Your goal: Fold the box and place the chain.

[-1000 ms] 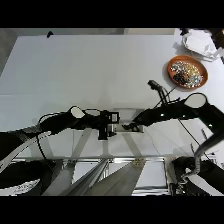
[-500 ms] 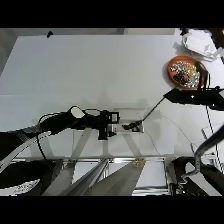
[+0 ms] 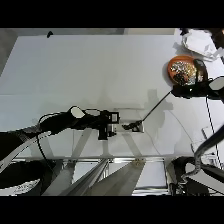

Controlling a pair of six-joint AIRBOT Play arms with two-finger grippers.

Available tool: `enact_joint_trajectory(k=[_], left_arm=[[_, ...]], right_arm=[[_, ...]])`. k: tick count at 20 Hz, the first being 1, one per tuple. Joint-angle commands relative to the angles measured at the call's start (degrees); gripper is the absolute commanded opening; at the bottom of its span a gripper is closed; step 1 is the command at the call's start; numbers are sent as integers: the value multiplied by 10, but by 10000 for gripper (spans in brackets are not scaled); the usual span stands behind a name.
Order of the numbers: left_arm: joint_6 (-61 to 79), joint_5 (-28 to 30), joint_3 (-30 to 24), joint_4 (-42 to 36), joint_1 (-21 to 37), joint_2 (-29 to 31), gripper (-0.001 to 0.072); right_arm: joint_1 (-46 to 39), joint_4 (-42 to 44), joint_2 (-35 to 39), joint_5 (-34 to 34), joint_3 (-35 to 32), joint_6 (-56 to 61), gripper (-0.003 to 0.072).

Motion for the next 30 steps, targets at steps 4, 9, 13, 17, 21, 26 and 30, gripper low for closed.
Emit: enact_joint_trajectory(k=[4,9,13,17,21,26,30], left_arm=[[0,0,0,0,0,0,272],[0,0,0,0,0,0,272],[0,0,0,0,0,0,272],[0,0,0,0,0,0,272],[0,0,0,0,0,0,272],[0,0,0,0,0,0,272],[0,0,0,0,0,0,272]], right_arm=[[66,-90,-101,3,52,59,277],[73,-123,-120,27,56,97,277],[73,-130,-120,19,56,102,277],[73,-130,-121,8,56,112,277],[73,-125,-121,5,56,112,218],[90,-113,-140,13,56,111,109],[104,-115,-143,21,56,111,26]])
